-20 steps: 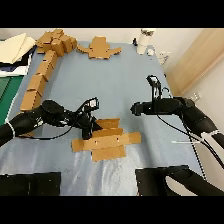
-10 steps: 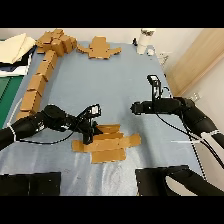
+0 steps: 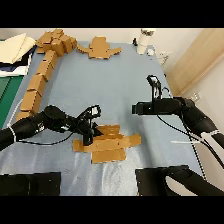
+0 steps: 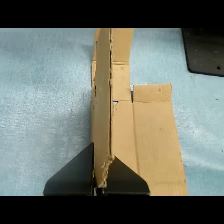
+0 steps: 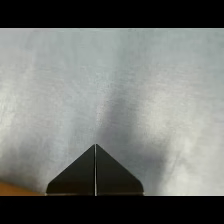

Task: Fold the box.

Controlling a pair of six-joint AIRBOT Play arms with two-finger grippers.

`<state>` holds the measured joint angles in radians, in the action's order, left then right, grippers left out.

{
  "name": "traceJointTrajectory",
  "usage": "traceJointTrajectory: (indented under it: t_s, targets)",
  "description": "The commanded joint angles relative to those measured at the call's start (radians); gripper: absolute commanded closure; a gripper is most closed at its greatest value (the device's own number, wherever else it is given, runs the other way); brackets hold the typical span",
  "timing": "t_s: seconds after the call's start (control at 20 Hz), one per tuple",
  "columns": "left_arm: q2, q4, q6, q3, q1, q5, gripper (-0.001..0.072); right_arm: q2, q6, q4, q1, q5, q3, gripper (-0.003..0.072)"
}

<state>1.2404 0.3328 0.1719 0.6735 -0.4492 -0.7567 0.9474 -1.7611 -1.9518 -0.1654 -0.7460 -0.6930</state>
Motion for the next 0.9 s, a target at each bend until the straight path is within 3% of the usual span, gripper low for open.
traceJointTrajectory:
  t_s: [0.0, 0.15, 0.35, 0.45, 0.65, 0.85]
  targets:
    - [0.0, 0.009, -0.008, -0.001, 0.0, -0.006, 0.0696, -0.002, 0.0, 0.0, -0.001, -0.073, -0.001, 0.0682]
    - [0.0, 0.008, -0.007, -0.001, 0.0, -0.005, 0.0697, -0.024, 0.119, 0.005, -0.001, -0.209, -0.001, 0.0682]
    - [0.0, 0.008, -0.007, -0.001, 0.0, -0.005, 0.0697, -0.093, 0.252, -0.061, -0.041, -0.56, 0.0, 0.0682]
    - [0.0, 0.008, -0.007, -0.001, 0.0, -0.005, 0.0696, -0.154, 0.267, -0.103, -0.145, -0.677, 0.012, 0.0682]
    - [0.0, 0.008, -0.008, -0.001, 0.0, -0.004, 0.0696, -0.304, 0.351, 0.082, -0.488, -0.539, 0.093, 0.0682]
    - [0.0, 0.008, -0.007, -0.001, 0.0, -0.005, 0.0696, -0.379, 0.347, 0.432, -0.882, -0.315, 0.207, 0.0683]
